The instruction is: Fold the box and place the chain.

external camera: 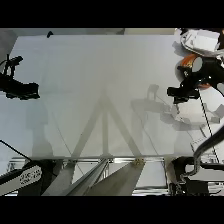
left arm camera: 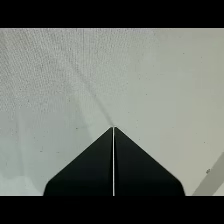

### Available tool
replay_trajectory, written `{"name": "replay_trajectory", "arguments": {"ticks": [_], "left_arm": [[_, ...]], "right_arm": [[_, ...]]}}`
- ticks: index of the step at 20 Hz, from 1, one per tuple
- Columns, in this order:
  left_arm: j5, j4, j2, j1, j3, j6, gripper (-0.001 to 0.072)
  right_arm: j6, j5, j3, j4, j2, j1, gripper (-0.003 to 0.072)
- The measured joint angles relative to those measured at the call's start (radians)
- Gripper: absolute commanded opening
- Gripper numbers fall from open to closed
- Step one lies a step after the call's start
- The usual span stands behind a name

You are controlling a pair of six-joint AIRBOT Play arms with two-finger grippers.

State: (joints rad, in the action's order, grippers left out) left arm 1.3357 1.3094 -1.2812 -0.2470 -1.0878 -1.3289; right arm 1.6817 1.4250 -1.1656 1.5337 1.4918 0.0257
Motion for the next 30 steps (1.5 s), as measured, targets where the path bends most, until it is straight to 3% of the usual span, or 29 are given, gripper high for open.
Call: {"name": "replay_trajectory", "arguments": {"ticks": [11,17,21,22,23,24,26,28,30], "left_arm": [[0.000,0.000,0.000,0.000,0.000,0.000,0.0010],[0.000,0.000,0.000,0.000,0.000,0.000,0.0009],[0.000,0.000,0.000,0.000,0.000,0.000,0.0010],[0.000,0.000,0.000,0.000,0.000,0.000,0.0010],[0.000,0.000,0.000,0.000,0.000,0.000,0.0009],[0.000,0.000,0.000,0.000,0.000,0.000,0.0010],[0.000,0.000,0.000,0.000,0.000,0.000,0.0010],[0.000,0.000,0.000,0.000,0.000,0.000,0.0009],[0.000,0.000,0.000,0.000,0.000,0.000,0.0010]], "right_arm": [[-0.063,-0.002,-0.016,0.029,0.000,0.001,0.0010],[-0.177,0.017,-0.184,0.287,0.000,0.013,0.0008],[-0.209,0.024,-0.286,0.407,0.000,0.129,0.0009],[-0.217,0.029,-0.298,0.423,0.000,0.181,0.0052],[-0.224,0.036,-0.306,0.435,0.000,0.233,0.0290],[-0.231,0.044,-0.312,0.441,0.000,0.290,0.0607],[-0.246,0.044,-0.320,0.425,-0.001,0.398,0.0622],[-0.303,0.027,-0.324,0.358,-0.001,0.494,0.0517],[-0.396,0.018,-0.326,0.277,0.006,0.571,0.0519]]}}
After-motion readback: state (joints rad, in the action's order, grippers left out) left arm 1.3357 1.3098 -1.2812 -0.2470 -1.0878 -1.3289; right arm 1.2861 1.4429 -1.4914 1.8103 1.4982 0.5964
